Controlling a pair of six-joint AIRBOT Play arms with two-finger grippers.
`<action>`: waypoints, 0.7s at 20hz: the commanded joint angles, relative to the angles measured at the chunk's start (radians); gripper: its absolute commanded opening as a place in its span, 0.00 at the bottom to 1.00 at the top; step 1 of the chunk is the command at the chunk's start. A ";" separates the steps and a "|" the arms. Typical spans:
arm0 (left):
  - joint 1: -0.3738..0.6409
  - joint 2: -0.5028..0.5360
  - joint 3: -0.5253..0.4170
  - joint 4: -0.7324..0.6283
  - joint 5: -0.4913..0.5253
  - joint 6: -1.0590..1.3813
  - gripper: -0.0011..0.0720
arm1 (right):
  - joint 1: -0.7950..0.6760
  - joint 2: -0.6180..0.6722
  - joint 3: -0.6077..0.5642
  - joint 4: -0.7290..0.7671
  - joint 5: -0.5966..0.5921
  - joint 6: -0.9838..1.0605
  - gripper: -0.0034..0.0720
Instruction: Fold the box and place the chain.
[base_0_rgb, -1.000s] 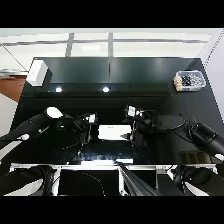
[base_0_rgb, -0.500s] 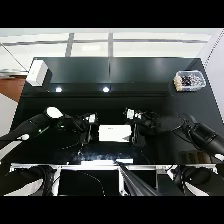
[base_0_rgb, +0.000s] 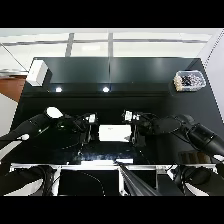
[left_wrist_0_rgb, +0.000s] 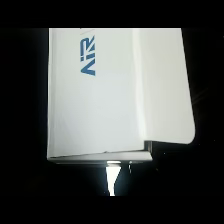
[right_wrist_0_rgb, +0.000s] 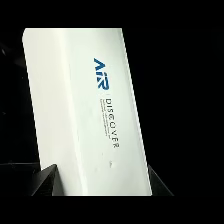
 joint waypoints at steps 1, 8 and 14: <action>-0.001 -0.001 0.000 0.000 0.000 0.000 0.68 | 0.002 -0.010 0.001 -0.014 0.018 0.007 0.96; -0.001 -0.001 0.000 0.000 0.000 0.000 0.68 | 0.003 -0.010 0.001 -0.010 0.025 0.008 0.49; -0.001 -0.001 0.000 0.000 0.000 0.000 0.68 | 0.003 -0.009 0.005 -0.002 0.026 0.023 0.49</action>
